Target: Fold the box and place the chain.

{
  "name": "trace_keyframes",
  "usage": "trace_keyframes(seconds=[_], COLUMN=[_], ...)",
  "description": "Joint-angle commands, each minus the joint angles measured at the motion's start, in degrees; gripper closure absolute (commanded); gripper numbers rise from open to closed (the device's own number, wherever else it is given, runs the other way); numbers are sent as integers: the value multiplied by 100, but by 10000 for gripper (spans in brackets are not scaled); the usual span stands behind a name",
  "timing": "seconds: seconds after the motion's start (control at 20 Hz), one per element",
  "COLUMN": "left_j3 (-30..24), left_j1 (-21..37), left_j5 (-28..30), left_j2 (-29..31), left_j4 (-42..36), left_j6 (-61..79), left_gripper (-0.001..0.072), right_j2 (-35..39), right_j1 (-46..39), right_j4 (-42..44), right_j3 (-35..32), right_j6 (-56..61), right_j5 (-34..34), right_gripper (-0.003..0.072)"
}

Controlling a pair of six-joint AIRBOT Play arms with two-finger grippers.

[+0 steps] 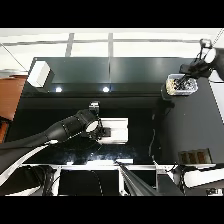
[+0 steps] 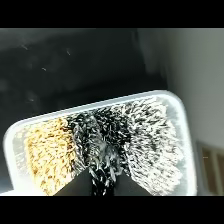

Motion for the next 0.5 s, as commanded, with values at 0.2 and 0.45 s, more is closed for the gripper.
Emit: trace_keyframes(seconds=[0.2, 0.45], left_j3=[4, 4], left_j1=[0, -2], left_j5=[-4, -4], left_j2=[-4, -4], left_j4=[-2, -2], left_j6=[4, 24], left_gripper=[678, 678], right_j2=[1519, 2763], right_j1=[-2, 90], right_j4=[621, 1169], right_j3=[420, 933], right_j6=[-750, -1202], right_j5=[518, 951], right_gripper=[669, 669])
